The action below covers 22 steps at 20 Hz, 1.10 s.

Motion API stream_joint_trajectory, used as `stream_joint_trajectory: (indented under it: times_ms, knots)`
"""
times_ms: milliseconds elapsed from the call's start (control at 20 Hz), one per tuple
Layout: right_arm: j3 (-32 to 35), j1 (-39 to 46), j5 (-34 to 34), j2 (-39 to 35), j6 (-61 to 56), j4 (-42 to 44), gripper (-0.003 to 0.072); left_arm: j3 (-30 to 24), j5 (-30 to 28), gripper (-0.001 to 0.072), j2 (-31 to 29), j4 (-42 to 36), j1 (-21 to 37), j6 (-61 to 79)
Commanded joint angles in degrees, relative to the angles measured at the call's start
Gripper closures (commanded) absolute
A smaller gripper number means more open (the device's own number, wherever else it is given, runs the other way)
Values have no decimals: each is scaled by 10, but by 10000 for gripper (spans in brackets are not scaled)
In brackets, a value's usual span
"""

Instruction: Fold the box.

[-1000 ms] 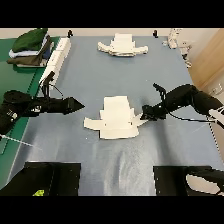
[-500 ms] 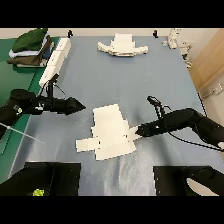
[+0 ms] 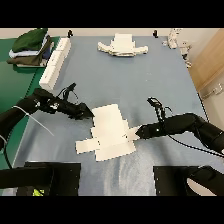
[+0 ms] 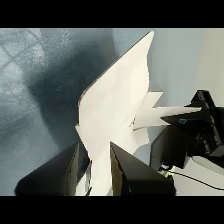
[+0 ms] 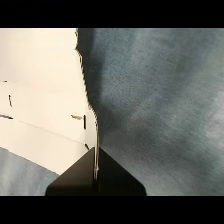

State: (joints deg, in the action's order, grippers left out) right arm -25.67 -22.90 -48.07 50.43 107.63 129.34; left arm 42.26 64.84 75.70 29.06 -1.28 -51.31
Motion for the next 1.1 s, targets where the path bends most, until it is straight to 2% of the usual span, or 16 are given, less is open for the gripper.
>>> stream_joint_trajectory:
  times_ms: [0, 450, 850, 1000, 1050]
  knots:
    - [1, -1, 0, -1, 0, -1, 686, 36, -1, 387, 53, 0, -27, 2]
    - [1, -1, 0, -1, 15, -1, 686, 48, 3, 388, 65, -15, -34, -4]
    - [1, -1, 0, -1, 15, -1, 686, 49, 40, 389, 65, -21, -59, 67]
    - [1, -1, 0, -1, 15, -1, 686, 49, 86, 390, 65, -21, -59, 101]
    - [1, -1, 0, -1, 15, -1, 686, 49, 94, 452, 65, -21, -59, 105]
